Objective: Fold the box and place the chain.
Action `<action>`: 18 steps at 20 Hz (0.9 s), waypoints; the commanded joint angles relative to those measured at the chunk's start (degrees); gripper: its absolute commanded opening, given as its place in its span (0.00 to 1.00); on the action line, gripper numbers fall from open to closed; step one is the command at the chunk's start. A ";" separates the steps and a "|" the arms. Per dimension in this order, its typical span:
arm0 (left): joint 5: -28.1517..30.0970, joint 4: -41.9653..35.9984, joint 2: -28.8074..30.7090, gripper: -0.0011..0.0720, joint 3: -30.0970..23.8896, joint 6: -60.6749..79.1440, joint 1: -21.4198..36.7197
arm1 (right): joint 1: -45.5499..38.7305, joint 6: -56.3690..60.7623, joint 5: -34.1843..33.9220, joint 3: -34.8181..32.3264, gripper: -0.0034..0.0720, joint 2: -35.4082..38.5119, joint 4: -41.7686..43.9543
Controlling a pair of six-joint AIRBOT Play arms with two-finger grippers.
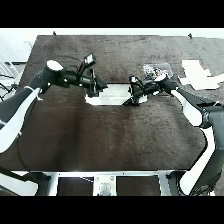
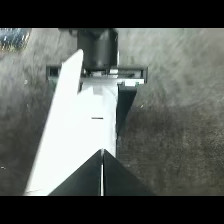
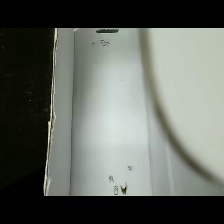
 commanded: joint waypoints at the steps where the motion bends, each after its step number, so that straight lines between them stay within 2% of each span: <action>1: 9.25 -0.24 2.54 0.03 -7.87 2.21 -3.26 | 0.00 0.00 0.00 0.02 0.82 -0.04 0.00; 3: 10.64 -0.17 2.32 0.03 -8.85 2.12 -3.58 | 0.00 0.00 0.00 0.02 0.82 -0.04 0.00; 7: 17.59 -0.46 1.88 0.03 -8.31 3.67 -3.58 | 0.00 0.00 0.00 0.02 0.82 -0.04 0.00; 14: 19.43 -0.55 -5.60 0.03 1.20 3.54 -2.97 | 0.00 0.00 0.00 0.02 0.82 -0.04 0.00; 18: 21.99 -0.72 -8.31 0.04 2.27 3.61 -2.40 | 0.00 0.00 0.00 0.02 0.82 -0.04 0.00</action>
